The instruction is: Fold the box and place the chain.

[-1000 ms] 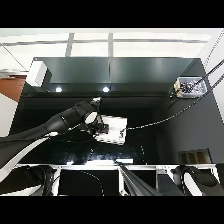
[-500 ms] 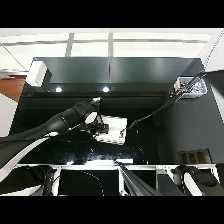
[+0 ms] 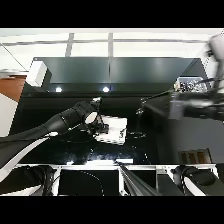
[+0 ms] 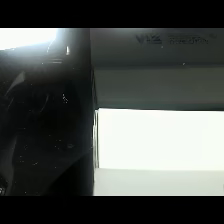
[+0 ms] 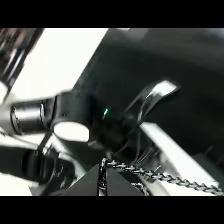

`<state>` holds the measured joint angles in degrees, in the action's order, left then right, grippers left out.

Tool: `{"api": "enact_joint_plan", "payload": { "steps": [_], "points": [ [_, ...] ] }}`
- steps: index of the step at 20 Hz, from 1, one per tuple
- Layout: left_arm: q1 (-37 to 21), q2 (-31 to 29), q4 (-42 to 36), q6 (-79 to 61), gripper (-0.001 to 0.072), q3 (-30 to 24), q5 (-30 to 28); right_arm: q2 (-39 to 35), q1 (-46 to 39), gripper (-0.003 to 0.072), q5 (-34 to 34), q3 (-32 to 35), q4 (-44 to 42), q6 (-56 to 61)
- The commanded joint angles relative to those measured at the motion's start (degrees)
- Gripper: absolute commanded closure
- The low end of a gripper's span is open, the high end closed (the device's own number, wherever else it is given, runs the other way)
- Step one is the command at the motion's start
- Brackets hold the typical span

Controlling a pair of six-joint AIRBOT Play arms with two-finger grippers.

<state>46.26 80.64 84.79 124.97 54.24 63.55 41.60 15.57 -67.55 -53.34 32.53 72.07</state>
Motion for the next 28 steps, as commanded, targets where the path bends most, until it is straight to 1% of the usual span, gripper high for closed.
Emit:
{"api": "enact_joint_plan", "payload": {
  "steps": [1, 3, 9, 12, 19, 21, 23, 28],
  "points": [
    [0.0, 0.0, 0.0, 0.0, 0.0673, 0.0, 0.0, 6.3, 10.3, 0.0644, 6.4, 1.4, 4.4, -1.0],
    [0.0, 0.0, 0.0, 0.0, 0.0673, 0.0, 0.0, 10.1, 12.8, 0.0644, 6.4, 1.4, 8.4, -0.3],
    [0.0, 0.0, 0.0, 0.0, 0.0673, 0.0, 0.0, 17.2, 16.6, 0.0644, 11.0, 3.5, 8.5, -0.3],
    [0.0, 0.0, 0.0, 0.0, 0.0673, 0.0, 0.0, 19.4, 18.1, 0.0643, 11.3, 3.5, 8.5, -0.3],
    [0.0, 0.0, 0.0, 0.0, 0.0673, 0.0, 0.0, 19.6, 18.0, 0.0643, 8.2, 3.5, 8.9, -0.3],
    [0.0, 0.0, 0.0, 0.0, 0.0673, 0.0, 0.0, 19.2, 18.0, 0.0643, 9.2, 3.5, 10.8, 0.0],
    [0.0, 0.0, 0.0, 0.0, 0.0672, 0.0, 0.2, 18.2, 18.0, 0.0643, 10.6, 3.5, 13.8, 3.0],
    [0.0, 0.0, 0.0, 0.0, 0.0673, 0.0, 0.2, 13.6, 18.0, 0.0643, 8.4, 3.5, 21.2, 8.9]
  ]
}}
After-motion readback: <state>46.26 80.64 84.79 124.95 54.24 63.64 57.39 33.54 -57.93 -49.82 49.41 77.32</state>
